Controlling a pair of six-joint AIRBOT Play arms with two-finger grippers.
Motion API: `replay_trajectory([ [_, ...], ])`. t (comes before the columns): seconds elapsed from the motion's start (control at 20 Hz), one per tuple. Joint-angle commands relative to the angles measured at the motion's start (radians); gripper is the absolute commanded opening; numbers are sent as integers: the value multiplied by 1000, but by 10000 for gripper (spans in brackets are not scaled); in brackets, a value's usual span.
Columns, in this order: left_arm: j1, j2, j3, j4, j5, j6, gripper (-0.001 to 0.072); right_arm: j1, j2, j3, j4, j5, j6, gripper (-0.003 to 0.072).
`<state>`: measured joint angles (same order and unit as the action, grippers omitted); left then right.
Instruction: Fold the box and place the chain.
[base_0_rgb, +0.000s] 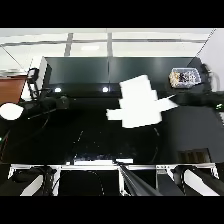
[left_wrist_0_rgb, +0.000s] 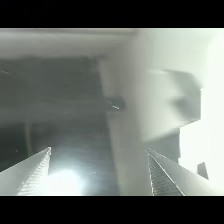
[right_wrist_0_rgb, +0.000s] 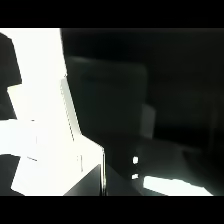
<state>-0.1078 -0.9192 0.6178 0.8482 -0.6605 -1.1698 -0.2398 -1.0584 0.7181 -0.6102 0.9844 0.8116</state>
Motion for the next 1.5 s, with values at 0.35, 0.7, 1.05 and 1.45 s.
replay_trajectory([
  [0.35,-23,-586,358,-292,-430,212,705,465,91,-219,194,-464,26,19],
  [0.7,-43,-842,523,-446,-688,452,704,465,91,-219,194,-462,26,18],
  [1.05,-57,-966,686,-433,-874,578,508,465,91,-219,187,-416,24,19],
  [1.45,-60,-1019,812,-346,-1009,547,24,408,97,-130,80,-275,23,704],
])
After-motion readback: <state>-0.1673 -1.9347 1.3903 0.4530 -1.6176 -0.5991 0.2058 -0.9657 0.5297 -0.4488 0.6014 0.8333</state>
